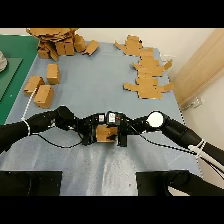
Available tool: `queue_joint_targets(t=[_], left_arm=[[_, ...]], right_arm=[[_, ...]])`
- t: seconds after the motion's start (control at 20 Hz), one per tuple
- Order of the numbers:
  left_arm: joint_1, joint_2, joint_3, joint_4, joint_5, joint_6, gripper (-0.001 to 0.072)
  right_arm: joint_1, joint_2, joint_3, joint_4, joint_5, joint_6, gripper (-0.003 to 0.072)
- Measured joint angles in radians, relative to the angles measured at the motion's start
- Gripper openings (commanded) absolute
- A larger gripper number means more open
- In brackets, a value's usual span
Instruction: Fold the box.
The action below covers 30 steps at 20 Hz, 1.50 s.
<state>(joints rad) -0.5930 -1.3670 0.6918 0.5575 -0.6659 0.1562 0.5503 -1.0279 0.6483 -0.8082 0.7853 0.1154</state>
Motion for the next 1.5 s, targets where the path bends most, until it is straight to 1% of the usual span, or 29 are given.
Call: queue_joint_targets(t=[0.3, 0.55, 0.6, 0.7, 0.75, 0.9, 0.95, 1.1, 1.2, 1.5], left_arm=[[0.0, 0.0, 0.0, 0.0, 0.0, 0.0, 0.0393], [0.0, 0.0, 0.0, 0.0, 0.0, 0.0, 0.0393], [0.0, 0.0, 0.0, 0.0, 0.0, 0.0, 0.0393], [0.0, 0.0, 0.0, 0.0, 0.0, 0.0, 0.0393], [0.0, 0.0, 0.0, 0.0, 0.0, 0.0, 0.0393], [0.0, 0.0, 0.0, -0.001, 0.0, 0.0, 0.0393], [0.0, 0.0, 0.0, -0.001, 0.0, 0.0, 0.0393], [0.0, 0.0, 0.0, -0.001, 0.0, -0.001, 0.0393], [0.0, 0.0, 0.0, -0.001, 0.0, 0.0, 0.0393], [0.0, 0.0, 0.0, 0.0, 0.0, 0.0, 0.0393]], right_arm=[[0.034, -0.011, -0.001, -0.068, -0.009, -0.026, 0.0502], [0.07, -0.019, -0.001, -0.165, -0.06, 0.003, 0.0497], [0.078, -0.02, -0.001, -0.183, -0.068, 0.016, 0.0457], [0.092, -0.018, -0.001, -0.22, -0.08, 0.041, 0.0433], [0.099, -0.014, -0.001, -0.235, -0.086, 0.05, 0.0401], [0.115, 0.006, -0.001, -0.277, -0.092, 0.076, 0.039], [0.117, 0.013, -0.001, -0.282, -0.094, 0.081, 0.0336], [0.121, 0.03, -0.001, -0.292, -0.094, 0.098, 0.0334], [0.123, 0.036, -0.001, -0.299, -0.095, 0.105, 0.0296], [0.125, 0.065, 0.0, -0.304, -0.095, 0.112, 0.0279]])
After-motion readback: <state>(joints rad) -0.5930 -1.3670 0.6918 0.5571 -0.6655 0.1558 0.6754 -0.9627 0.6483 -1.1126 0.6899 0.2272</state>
